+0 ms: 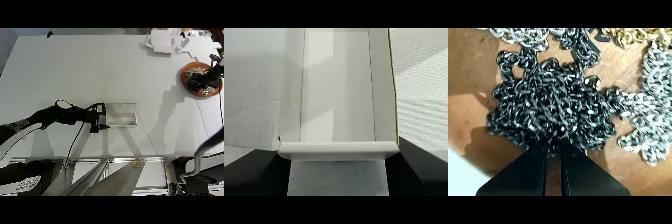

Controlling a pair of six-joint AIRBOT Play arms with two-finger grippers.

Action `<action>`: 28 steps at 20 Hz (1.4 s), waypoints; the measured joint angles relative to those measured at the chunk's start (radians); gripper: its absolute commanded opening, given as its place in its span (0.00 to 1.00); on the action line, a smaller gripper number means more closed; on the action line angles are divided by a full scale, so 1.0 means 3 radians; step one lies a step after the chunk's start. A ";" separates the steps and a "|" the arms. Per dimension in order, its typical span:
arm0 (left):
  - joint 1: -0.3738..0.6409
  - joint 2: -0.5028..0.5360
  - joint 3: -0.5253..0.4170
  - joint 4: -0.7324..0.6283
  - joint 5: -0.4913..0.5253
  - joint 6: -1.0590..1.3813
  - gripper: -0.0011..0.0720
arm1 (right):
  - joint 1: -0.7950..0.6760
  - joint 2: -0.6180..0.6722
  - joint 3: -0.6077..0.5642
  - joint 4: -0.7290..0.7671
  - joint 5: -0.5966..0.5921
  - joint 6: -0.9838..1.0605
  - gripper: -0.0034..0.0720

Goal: Fold the box and place the chain.

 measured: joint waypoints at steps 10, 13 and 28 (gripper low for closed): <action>0.0000 0.0000 0.0000 0.0000 0.0000 0.0000 0.30 | -0.0001 0.1315 0.0000 0.0052 0.0357 -0.0374 0.06; 0.0000 0.0000 0.0000 0.0000 0.0000 0.0000 0.30 | -0.0001 0.1712 0.0000 0.0376 0.0526 -0.0532 0.06; 0.0000 0.0000 0.0000 0.0000 0.0000 0.0000 0.30 | 0.0909 0.2752 0.0000 0.1405 0.1180 -0.0837 0.06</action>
